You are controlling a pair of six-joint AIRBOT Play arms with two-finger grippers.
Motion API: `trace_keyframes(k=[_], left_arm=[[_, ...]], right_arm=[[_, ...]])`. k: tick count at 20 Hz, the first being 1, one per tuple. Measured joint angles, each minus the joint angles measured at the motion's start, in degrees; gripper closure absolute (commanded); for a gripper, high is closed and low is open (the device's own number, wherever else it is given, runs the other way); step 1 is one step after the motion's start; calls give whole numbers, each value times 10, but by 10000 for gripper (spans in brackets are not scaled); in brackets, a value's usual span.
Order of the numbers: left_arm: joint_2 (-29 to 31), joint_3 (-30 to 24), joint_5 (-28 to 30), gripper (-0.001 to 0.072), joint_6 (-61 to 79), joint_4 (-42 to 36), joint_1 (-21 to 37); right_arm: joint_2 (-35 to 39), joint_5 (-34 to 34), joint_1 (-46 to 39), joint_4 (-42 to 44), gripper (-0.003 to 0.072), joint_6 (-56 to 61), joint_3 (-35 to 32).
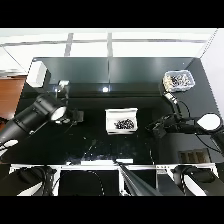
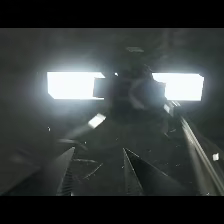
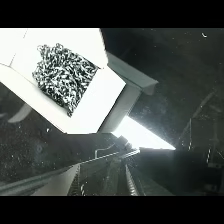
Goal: Fold the box and place the chain.
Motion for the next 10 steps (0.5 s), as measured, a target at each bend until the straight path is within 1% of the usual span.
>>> trace_keyframes(k=[2,3,4,5,6,7,8,10], left_arm=[[14,-64,76,335,103,-136,55],[19,-90,110,335,188,-223,80],[20,-109,134,334,281,-308,101],[21,-122,145,330,379,-382,118],[20,-132,149,232,492,-450,132],[19,-139,153,5,595,-497,141],[18,-145,154,-4,695,-534,147],[18,-151,154,-4,865,-582,155]], right_arm=[[0,-2,0,0,350,8,0],[0,-3,0,1,350,11,0],[0,-3,0,1,350,14,0],[0,-3,0,1,350,18,0],[0,-3,0,1,350,21,0],[0,-3,0,1,350,23,0],[0,-4,0,1,350,26,0],[0,-4,0,1,350,32,0]])
